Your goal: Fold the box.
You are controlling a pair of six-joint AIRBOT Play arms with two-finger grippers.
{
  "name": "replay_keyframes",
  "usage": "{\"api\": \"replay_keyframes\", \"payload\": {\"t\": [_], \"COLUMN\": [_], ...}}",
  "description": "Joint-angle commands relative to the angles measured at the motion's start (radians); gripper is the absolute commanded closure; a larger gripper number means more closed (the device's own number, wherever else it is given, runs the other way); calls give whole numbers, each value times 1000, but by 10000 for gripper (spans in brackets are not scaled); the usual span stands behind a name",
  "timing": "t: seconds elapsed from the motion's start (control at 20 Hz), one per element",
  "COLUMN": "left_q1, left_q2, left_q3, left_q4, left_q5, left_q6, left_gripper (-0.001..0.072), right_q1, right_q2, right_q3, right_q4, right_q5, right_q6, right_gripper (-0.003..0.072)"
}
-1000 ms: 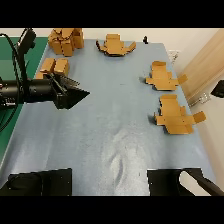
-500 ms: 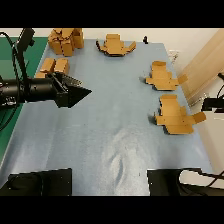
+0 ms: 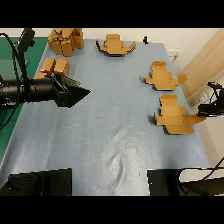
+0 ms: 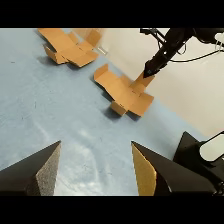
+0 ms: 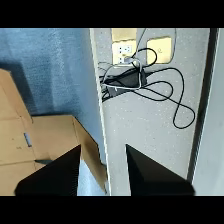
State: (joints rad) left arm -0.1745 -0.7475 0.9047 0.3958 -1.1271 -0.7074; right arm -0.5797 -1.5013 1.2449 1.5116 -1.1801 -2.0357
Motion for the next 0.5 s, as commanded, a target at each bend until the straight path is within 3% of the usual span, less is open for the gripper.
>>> {"api": "replay_keyframes", "payload": {"t": [0.0, 0.05, 0.2, 0.3, 0.45], "left_q1": [0, 0, 0, 4, 50], "left_q2": [0, 0, 0, 0, -7], "left_q3": [0, 0, 0, 1, 1], "left_q4": [8, 8, 7, 9, 25], "left_q5": [-2, -3, -4, 3, 0], "left_q6": [-1, -1, -46, -68, -141], "left_gripper": [61, 61, 62, 62, 61], "right_q1": [0, 3, 39, 91, 201], "right_q2": [-40, -42, 1, 95, 272], "right_q3": [0, 3, 15, 24, 68], "right_q4": [23, 23, 44, 53, 225], "right_q5": [25, 27, -55, -122, -269], "right_q6": [-18, -16, 54, 135, 240], "right_gripper": [445, 677, 682, 682, 682]}}
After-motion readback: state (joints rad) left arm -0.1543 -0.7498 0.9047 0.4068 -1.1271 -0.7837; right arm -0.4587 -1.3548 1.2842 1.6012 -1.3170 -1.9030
